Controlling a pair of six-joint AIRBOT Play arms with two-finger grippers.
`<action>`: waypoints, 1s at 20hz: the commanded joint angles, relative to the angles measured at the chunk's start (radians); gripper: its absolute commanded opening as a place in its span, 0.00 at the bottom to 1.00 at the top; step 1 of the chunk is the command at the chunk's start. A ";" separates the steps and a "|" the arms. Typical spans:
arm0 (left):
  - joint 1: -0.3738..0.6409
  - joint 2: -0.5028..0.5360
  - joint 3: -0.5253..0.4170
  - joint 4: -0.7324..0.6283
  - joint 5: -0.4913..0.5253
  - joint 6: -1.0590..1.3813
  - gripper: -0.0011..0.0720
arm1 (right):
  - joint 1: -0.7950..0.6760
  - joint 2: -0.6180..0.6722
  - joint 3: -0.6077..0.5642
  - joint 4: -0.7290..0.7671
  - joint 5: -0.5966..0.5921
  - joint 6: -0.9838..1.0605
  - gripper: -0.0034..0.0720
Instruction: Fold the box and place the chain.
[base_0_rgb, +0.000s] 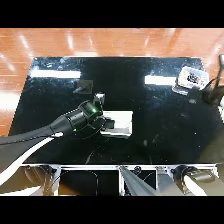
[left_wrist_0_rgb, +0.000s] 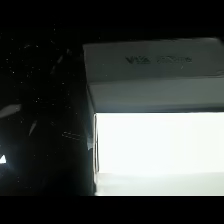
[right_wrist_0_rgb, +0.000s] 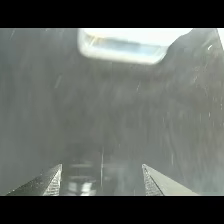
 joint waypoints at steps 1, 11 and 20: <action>0.001 0.000 0.001 0.006 -0.003 0.002 0.04 | -0.323 -0.272 0.161 0.349 -0.181 -0.233 0.87; 0.001 0.000 0.000 0.016 0.000 0.000 0.04 | -0.415 -0.967 0.774 0.805 -0.104 -0.299 0.87; 0.001 0.000 0.000 0.016 -0.004 0.000 0.04 | -0.408 -1.041 0.810 0.858 -0.117 -0.270 0.69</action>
